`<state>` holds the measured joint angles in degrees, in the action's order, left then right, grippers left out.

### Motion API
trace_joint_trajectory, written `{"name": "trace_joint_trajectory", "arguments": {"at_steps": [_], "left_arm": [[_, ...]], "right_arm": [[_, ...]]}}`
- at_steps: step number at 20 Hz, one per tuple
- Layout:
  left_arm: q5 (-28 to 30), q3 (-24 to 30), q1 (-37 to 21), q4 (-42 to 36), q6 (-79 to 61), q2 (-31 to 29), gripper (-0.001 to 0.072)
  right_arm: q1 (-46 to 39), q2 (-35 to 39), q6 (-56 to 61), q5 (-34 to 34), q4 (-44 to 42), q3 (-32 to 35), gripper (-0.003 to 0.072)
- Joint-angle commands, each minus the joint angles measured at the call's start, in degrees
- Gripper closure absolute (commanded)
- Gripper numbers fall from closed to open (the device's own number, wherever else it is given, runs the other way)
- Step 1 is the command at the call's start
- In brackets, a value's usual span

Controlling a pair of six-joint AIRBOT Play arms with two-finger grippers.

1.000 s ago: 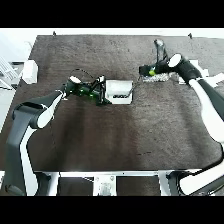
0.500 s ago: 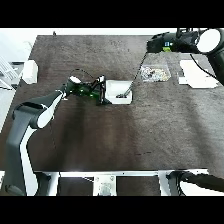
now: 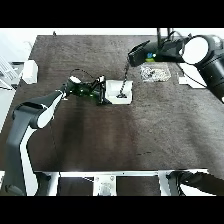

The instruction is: Fold the box and place the chain.

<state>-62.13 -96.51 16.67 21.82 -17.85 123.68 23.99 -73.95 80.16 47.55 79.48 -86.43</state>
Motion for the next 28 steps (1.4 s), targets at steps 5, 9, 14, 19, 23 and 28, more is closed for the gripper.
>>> {"name": "trace_joint_trajectory", "arguments": {"at_steps": [5,9,14,19,23,28], "left_arm": [[0.0,0.0,0.0,0.0,0.0,0.0,0.0477],[0.0,0.0,0.0,0.0,0.0,0.0,0.0476],[0.1,0.0,0.0,0.0,0.0,0.0,0.0477],[0.1,0.0,0.0,0.0,0.0,0.0,0.0476],[0.1,0.0,0.0,0.0,0.0,0.0,0.0477],[0.0,0.0,0.0,0.0,0.0,0.0,0.0477]], "right_arm": [[3.3,-2.7,1.3,-15.8,-2.2,18.8,0.0684],[3.2,-9.6,1.3,-28.1,-2.6,28.5,0.0684],[2.3,-10.4,1.3,-28.0,-2.4,27.6,0.0132],[-3.5,3.5,0.8,-27.8,-1.8,26.9,0.0132],[-11.7,8.2,-5.5,-27.8,-2.1,26.9,0.0394],[-15.8,5.1,-24.5,-27.5,-7.8,26.8,0.058]]}}
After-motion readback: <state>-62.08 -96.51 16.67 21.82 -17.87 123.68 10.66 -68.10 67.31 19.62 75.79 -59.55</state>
